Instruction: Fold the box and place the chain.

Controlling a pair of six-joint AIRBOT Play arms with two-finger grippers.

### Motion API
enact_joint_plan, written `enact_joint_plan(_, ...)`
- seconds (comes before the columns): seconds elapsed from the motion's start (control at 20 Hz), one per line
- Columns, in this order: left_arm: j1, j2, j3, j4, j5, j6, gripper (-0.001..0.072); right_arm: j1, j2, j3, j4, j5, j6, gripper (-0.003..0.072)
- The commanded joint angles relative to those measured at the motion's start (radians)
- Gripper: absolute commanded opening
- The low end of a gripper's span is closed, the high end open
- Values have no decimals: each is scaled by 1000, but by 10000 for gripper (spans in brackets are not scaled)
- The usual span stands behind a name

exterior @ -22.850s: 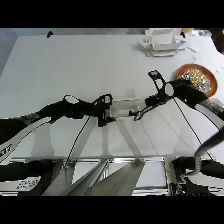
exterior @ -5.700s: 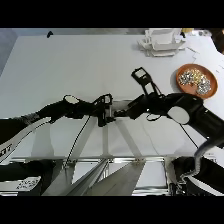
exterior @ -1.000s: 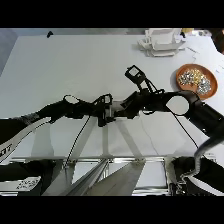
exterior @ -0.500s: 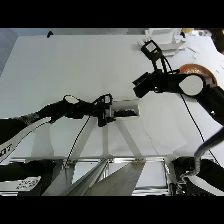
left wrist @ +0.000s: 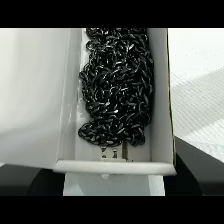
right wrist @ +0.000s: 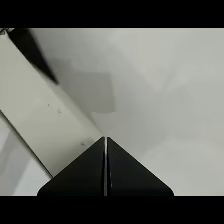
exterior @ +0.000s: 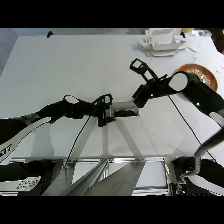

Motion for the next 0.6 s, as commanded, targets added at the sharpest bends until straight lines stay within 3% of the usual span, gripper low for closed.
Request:
enact_joint_plan(0.0,-1,1,0,0,0,0,252,52,-35,1,26,87,-126,6)
enact_joint_plan(0.3,0,1,0,0,0,0,252,88,-35,1,30,230,-363,6)
enact_joint_plan(0.55,-1,1,0,0,0,0,252,88,-35,-1,39,227,-372,16)
